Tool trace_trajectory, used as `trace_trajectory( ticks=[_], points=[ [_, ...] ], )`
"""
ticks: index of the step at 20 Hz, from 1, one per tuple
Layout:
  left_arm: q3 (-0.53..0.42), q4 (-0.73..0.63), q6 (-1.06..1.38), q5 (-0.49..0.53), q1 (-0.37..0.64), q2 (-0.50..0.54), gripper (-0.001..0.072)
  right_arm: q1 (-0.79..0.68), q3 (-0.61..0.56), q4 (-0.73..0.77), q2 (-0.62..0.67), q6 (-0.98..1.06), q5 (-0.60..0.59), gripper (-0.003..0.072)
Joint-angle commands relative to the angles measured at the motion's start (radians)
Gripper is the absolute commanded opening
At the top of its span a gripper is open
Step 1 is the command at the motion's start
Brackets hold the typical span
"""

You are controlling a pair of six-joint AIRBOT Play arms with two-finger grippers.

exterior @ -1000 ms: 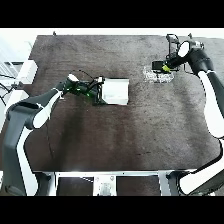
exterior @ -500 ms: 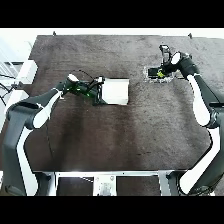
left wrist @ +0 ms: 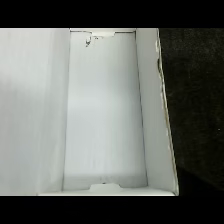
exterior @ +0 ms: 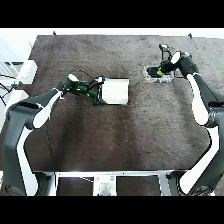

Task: Fold the box and place the chain.

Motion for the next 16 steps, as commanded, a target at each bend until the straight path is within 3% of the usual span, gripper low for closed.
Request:
trace_trajectory(
  ticks=[1, 5, 8, 16],
  points=[
    [0.000, 0.000, 0.000, 0.000, 0.000, 0.000, 0.0355, 0.000, 0.027, 0.000, 0.052, -0.001, 0.008, 0.0011],
    [0.000, 0.000, 0.000, -0.001, 0.000, 0.000, 0.0355, 0.000, 0.037, -0.003, 0.092, -0.001, 0.013, 0.0011],
    [0.000, 0.000, 0.000, 0.000, 0.000, 0.000, 0.0355, 0.007, 0.040, -0.003, 0.124, -0.002, 0.082, 0.0010],
    [0.000, 0.000, 0.000, 0.000, 0.000, 0.000, 0.0355, 0.062, 0.040, -0.002, 0.508, -0.081, 0.133, 0.0009]
  ],
)
